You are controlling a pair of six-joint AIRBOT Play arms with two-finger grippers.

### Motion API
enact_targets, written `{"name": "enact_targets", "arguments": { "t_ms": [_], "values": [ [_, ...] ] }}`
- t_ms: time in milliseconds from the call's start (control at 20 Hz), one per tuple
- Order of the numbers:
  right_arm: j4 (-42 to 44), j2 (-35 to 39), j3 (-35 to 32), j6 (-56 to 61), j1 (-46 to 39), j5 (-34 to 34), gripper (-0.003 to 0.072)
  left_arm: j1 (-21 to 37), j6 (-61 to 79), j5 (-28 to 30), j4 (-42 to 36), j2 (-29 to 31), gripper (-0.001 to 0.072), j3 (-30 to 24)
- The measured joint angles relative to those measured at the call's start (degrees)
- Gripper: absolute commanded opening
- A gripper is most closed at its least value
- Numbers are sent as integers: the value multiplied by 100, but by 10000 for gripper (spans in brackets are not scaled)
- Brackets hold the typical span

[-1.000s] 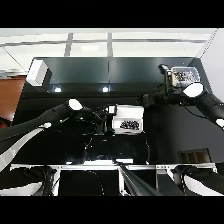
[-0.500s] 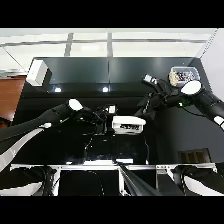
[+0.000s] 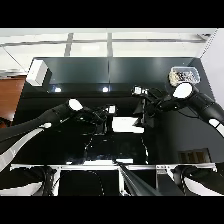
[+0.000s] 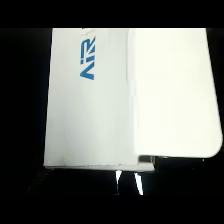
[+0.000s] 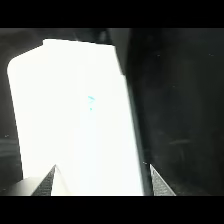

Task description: Fold the box and place the chain.

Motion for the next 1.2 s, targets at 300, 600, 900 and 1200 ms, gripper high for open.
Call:
{"name": "enact_targets", "arguments": {
  "t_ms": [300, 600, 900, 1200],
  "values": [
    [-107, 46, 0, -11, 127, -37, 643, 0, 0, 2, 4, 0, 385, 0],
    [-321, 46, 0, 181, 144, -96, 174, 0, -9, 11, 2, 0, 384, 0],
    [-361, 52, -2, 284, 146, -83, 180, 0, -7, 9, 2, 0, 385, 0],
    [-428, 46, -59, 302, 293, 0, 210, 0, -2, 4, 7, 0, 384, 0]
  ]
}}
